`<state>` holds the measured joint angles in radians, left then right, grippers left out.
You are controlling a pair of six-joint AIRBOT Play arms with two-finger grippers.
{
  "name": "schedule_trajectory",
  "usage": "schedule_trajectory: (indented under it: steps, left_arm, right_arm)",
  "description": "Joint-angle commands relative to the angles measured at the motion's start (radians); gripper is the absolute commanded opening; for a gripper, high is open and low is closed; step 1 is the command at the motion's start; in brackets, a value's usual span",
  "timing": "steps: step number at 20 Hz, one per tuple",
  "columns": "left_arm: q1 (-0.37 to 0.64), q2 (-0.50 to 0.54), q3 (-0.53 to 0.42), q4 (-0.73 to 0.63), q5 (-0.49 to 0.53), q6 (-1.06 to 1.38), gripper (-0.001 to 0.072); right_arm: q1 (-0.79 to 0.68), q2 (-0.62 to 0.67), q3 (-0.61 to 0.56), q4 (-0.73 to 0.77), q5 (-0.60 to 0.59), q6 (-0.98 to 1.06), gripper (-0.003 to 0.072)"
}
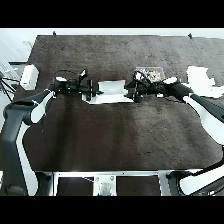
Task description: Fold the box and place the chain.
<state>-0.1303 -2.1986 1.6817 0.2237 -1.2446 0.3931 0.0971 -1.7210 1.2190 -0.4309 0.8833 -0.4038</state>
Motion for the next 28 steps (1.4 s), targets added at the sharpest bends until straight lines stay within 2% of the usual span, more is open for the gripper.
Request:
schedule_trajectory:
  steps: [1, 8, 16, 20, 22, 24, 28]
  left_arm:
    - [0.0, 0.0, 0.0, 0.0, -0.001, 0.0, 0.0021]
    - [0.0, 0.0, 0.0, 0.0, 0.0, 0.0, 0.0021]
    - [0.0, 0.0, 0.0, 0.0, 0.0, 0.0, 0.0021]
    - [0.0, 0.0, 0.0, 0.0, 0.0, 0.0, 0.0021]
    - [0.0, 0.0, 0.0, 0.0, 0.0, 0.0, 0.0021]
    - [0.0, 0.0, 0.0, 0.0, 0.0, 0.0, 0.0021]
    - [0.0, 0.0, 0.0, 0.0, 0.0, 0.0, 0.0021]
  right_arm:
    - [-0.008, -0.048, 0.039, 0.0, 0.053, 0.011, 0.0547]
    - [-0.045, -0.087, 0.068, 0.001, 0.12, 0.029, 0.0547]
    - [-0.042, -0.166, 0.143, 0.001, 0.271, 0.053, 0.0547]
    - [-0.03, -0.176, 0.144, -0.008, 0.28, 0.05, 0.0547]
    - [-0.03, -0.183, 0.15, -0.027, 0.228, 0.051, 0.0547]
    - [-0.042, -0.183, 0.162, -0.035, 0.229, 0.076, 0.0547]
    - [-0.049, -0.183, 0.187, -0.105, 0.235, 0.134, 0.0547]
